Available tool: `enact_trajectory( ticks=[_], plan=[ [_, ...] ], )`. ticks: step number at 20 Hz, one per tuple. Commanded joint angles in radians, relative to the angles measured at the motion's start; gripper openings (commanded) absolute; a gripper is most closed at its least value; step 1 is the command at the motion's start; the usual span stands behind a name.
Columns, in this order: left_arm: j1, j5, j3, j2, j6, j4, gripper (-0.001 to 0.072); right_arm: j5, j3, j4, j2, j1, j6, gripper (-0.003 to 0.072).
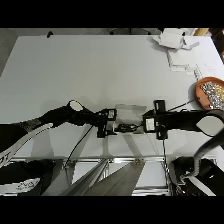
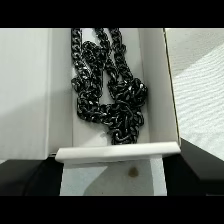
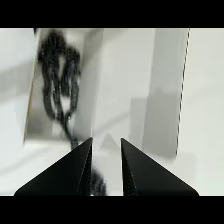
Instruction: Fold the box and place the chain.
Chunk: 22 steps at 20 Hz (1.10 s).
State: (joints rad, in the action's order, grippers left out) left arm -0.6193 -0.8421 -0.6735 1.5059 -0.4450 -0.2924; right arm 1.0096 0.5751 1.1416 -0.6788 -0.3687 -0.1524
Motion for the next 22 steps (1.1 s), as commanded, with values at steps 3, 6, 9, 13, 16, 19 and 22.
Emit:
enact_trajectory(
  ticks=[3,6,9,13,16,19,22],
  plan=[
    [0.001,0.000,0.000,0.000,0.000,0.000,0.0150,0.040,-0.101,0.014,-0.039,0.201,0.197,0.0200],
    [0.001,0.000,0.000,0.000,0.000,0.000,0.0150,-0.041,-0.148,-0.116,-0.132,0.201,0.322,0.0233],
    [0.001,0.000,0.000,0.000,0.000,0.000,0.0150,-0.080,-0.151,-0.202,-0.238,0.201,0.407,0.0245],
    [0.001,0.000,0.000,0.000,0.000,0.000,0.0150,-0.090,-0.151,-0.259,-0.333,0.201,0.451,0.0243],
    [0.001,0.000,0.000,0.000,0.000,0.000,0.0150,-0.134,-0.151,-0.278,-0.362,0.201,0.450,0.0239],
    [0.001,0.000,0.000,0.000,0.000,0.000,0.0150,-0.145,-0.151,-0.311,-0.380,0.201,0.443,0.0053],
    [0.001,0.000,0.000,0.000,0.000,0.000,0.0150,-0.143,-0.151,-0.257,-0.326,0.201,0.313,0.0018]
  ],
)
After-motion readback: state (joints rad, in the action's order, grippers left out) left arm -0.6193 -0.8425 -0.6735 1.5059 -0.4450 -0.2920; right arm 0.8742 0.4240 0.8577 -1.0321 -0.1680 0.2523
